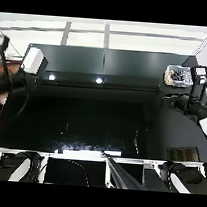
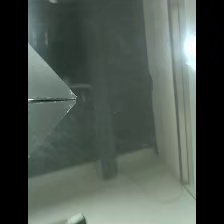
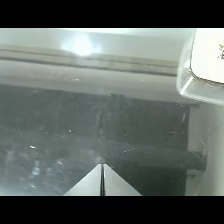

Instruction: Fold the box and place the chain.

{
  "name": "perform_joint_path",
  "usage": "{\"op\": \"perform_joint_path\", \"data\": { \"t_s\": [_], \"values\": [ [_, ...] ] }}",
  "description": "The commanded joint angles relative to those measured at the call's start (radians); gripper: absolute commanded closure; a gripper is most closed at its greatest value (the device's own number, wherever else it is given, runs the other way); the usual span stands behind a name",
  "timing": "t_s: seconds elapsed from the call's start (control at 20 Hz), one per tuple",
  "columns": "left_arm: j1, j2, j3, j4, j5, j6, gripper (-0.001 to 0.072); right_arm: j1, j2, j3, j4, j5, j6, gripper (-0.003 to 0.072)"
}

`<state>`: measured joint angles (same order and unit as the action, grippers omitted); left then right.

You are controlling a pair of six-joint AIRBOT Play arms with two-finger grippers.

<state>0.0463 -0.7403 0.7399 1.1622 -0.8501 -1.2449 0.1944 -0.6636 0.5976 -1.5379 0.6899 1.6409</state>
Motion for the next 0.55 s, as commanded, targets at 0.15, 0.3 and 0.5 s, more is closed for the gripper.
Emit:
{"op": "perform_joint_path", "data": {
  "t_s": [0.15, 0.3, 0.5],
  "values": [
    [-0.020, 0.111, -0.140, 0.027, 0.098, 0.008, 0.0680, 0.009, 0.006, -0.045, -0.049, -0.028, 0.035, 0.0669],
    [-0.019, 0.111, -0.140, 0.027, 0.099, 0.008, 0.0680, 0.009, 0.006, -0.045, -0.049, -0.029, 0.035, 0.0669],
    [-0.019, 0.111, -0.140, 0.027, 0.099, 0.008, 0.0680, 0.009, 0.006, -0.045, -0.049, -0.028, 0.035, 0.0669]
  ]
}}
